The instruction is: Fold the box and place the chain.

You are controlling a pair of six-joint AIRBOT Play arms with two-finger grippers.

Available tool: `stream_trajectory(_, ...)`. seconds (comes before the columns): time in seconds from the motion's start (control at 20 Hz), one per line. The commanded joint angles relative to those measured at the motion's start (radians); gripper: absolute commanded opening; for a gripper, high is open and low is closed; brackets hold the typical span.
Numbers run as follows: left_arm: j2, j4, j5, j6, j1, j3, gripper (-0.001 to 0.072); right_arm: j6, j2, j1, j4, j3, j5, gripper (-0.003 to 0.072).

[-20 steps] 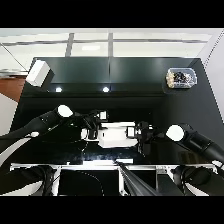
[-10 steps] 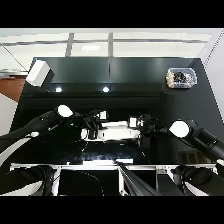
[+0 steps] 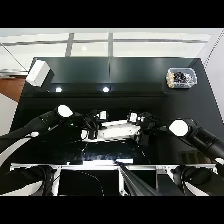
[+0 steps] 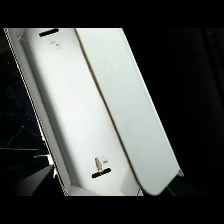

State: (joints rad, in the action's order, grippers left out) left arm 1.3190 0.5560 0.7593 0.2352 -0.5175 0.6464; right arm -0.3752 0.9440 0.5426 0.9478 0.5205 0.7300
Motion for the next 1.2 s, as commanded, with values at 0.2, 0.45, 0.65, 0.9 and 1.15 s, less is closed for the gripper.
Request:
stream_trajectory(0.2, 0.0, 0.001, 0.001, 0.001, 0.001, 0.001, 0.0031, -0.014, 0.001, 0.0, 0.048, 0.001, -0.005, 0.0699)
stream_trajectory(0.45, 0.0, 0.001, 0.0, 0.001, 0.001, 0.001, 0.0032, 0.045, 0.002, 0.0, -0.005, 0.001, 0.012, 0.0698)
stream_trajectory(0.65, 0.0, 0.001, -0.016, 0.001, 0.001, 0.001, 0.0031, 0.191, 0.031, 0.0, -0.086, 0.001, -0.02, 0.0699)
stream_trajectory(0.9, 0.0, 0.0, -0.046, 0.0, 0.001, 0.002, 0.0031, 0.309, 0.084, 0.0, -0.2, 0.001, 0.072, 0.0699)
stream_trajectory(1.15, 0.0, 0.0, -0.045, 0.0, 0.001, 0.002, 0.0031, 0.383, 0.153, 0.0, -0.215, 0.0, 0.07, 0.0699)
